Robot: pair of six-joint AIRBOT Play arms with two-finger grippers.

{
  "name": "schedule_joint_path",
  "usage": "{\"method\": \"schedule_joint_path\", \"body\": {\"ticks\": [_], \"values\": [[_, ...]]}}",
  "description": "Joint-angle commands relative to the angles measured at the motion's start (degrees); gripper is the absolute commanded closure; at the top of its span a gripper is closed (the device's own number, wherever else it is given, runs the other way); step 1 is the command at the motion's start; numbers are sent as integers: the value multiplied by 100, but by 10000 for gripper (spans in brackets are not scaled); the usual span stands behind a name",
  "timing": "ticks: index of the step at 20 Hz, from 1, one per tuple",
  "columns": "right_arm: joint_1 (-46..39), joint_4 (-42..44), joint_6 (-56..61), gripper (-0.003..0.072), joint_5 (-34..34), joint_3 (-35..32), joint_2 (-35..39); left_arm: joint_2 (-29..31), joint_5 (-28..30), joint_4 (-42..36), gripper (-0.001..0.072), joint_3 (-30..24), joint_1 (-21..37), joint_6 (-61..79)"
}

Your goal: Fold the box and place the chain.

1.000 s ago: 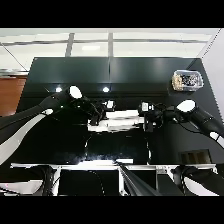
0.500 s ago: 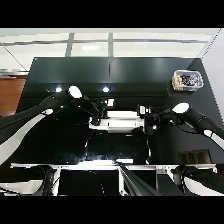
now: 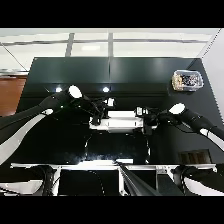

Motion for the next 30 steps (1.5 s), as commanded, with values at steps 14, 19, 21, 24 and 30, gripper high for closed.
{"method": "schedule_joint_path", "body": {"ticks": [14,19,21,24,30], "values": [[258,-317,345,54,-382,-2,-44,-4,2,-2,682,4,7,0],[201,-275,343,54,-352,-2,-44,-4,7,0,682,4,9,0],[201,-275,345,54,-352,-2,-44,-4,4,0,682,4,11,0],[168,-275,380,54,-313,-2,-42,-4,4,0,682,4,11,0],[0,-291,404,132,-63,-2,-31,-4,4,-2,682,4,9,0]]}}
